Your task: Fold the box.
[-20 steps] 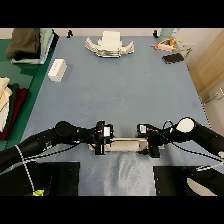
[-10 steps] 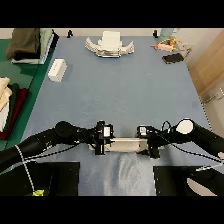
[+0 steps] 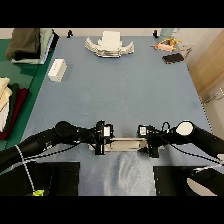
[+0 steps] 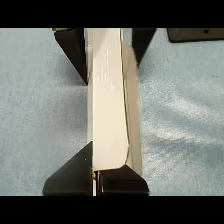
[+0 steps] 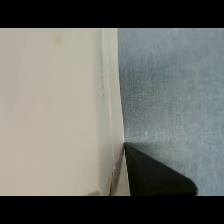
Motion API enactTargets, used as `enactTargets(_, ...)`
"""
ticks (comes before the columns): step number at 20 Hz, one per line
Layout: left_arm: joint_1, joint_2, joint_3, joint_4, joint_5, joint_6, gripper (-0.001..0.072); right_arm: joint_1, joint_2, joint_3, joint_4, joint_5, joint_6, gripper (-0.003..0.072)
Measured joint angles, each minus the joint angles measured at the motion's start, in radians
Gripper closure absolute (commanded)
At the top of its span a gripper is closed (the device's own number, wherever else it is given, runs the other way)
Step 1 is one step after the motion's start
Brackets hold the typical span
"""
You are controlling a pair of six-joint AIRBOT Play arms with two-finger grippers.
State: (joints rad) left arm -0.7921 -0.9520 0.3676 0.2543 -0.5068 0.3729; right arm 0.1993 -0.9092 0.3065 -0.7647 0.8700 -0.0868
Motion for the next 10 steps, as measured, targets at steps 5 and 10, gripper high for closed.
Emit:
enactTargets(5, 0.000, 0.000, 0.000, 0.000, 0.000, 0.000, 0.0697, 0.000, 0.000, -0.001, 0.003, -0.002, 0.000, 0.0154)
enactTargets(10, 0.000, 0.000, 0.000, 0.000, 0.000, 0.000, 0.0697, 0.000, 0.004, 0.000, 0.004, -0.003, 0.000, 0.0156)
